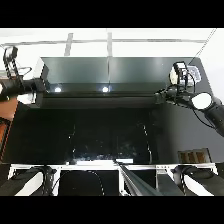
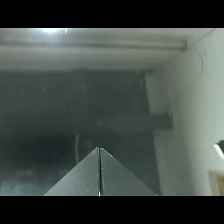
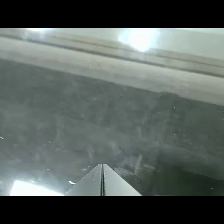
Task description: Fold the box and place the chain.
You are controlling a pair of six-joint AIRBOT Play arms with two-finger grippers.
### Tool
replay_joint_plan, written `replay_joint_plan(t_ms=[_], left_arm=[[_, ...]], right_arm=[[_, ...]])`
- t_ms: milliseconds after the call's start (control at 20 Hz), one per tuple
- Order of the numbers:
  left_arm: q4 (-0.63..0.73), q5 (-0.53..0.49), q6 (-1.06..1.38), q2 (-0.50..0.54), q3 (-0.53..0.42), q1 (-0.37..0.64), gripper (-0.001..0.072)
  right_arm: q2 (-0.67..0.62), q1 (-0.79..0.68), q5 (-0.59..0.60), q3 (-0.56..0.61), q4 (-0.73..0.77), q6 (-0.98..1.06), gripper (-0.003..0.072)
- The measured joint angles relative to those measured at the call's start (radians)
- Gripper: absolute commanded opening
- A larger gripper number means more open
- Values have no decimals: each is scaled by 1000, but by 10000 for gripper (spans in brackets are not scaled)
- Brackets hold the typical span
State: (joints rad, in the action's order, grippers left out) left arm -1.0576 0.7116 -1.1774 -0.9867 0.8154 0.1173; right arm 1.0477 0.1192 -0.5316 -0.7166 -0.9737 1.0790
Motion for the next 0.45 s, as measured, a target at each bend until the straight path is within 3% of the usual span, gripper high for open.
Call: replay_joint_plan(t_ms=[200,450], left_arm=[[11,-107,16,140,-195,-27,28],[20,-145,19,180,-259,-35,28]], right_arm=[[10,4,10,0,-21,0,17],[14,5,13,0,-29,0,17]])
